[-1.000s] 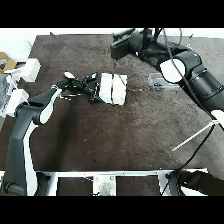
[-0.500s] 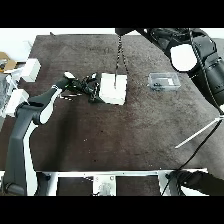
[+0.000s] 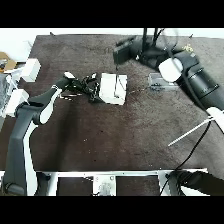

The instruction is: Fold the box and place the chain.

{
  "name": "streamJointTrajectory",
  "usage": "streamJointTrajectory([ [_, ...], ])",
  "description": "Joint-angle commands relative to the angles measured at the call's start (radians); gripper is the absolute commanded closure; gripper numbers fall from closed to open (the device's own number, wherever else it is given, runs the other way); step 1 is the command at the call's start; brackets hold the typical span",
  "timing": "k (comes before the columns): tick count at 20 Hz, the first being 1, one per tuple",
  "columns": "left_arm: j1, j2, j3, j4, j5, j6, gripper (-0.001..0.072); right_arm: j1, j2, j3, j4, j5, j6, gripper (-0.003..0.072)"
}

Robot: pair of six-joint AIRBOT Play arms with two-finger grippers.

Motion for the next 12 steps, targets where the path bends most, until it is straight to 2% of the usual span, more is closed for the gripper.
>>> streamJointTrajectory([
  [1, 0.001, 0.0, 0.001, 0.0, 0.0, 0.0, 0.0302, 0.0, -0.004, -0.194, 0.129, -0.028, 0.025, 0.0681],
  [3, 0.001, 0.0, 0.001, 0.0, 0.0, 0.0, 0.0302, -0.002, -0.047, -0.27, 0.103, -0.092, 0.102, 0.0679],
  [4, 0.001, 0.0, 0.001, 0.0, 0.0, 0.0, 0.0302, -0.007, -0.088, -0.276, 0.102, -0.096, 0.103, 0.0569],
  [5, 0.001, 0.0, 0.001, 0.0, 0.0, 0.0, 0.0302, -0.011, -0.124, -0.272, 0.101, -0.096, 0.103, 0.0354],
  [6, 0.001, 0.0, 0.001, 0.0, 0.0, 0.0, 0.0302, -0.019, -0.154, -0.262, 0.101, -0.096, 0.103, 0.0321],
  [7, 0.001, 0.0, 0.001, 0.0, 0.0, 0.0, 0.0302, -0.03, -0.165, -0.257, 0.098, -0.095, 0.103, 0.0395],
  [8, 0.001, 0.0, 0.001, 0.0, 0.0, 0.0, 0.0302, -0.047, -0.156, -0.258, 0.098, -0.092, 0.103, 0.0428],
  [9, 0.001, 0.0, 0.001, 0.0, 0.0, 0.0, 0.0302, -0.066, -0.134, -0.258, 0.097, -0.07, 0.103, 0.0427],
  [11, 0.001, 0.0, 0.001, 0.0, 0.0, 0.0, 0.0302, -0.132, -0.069, -0.261, 0.097, 0.055, 0.112, 0.0426],
  [12, 0.001, 0.0, 0.001, 0.0, 0.0, 0.0, 0.0302, -0.175, -0.035, -0.28, 0.097, 0.113, 0.14, 0.0402],
])
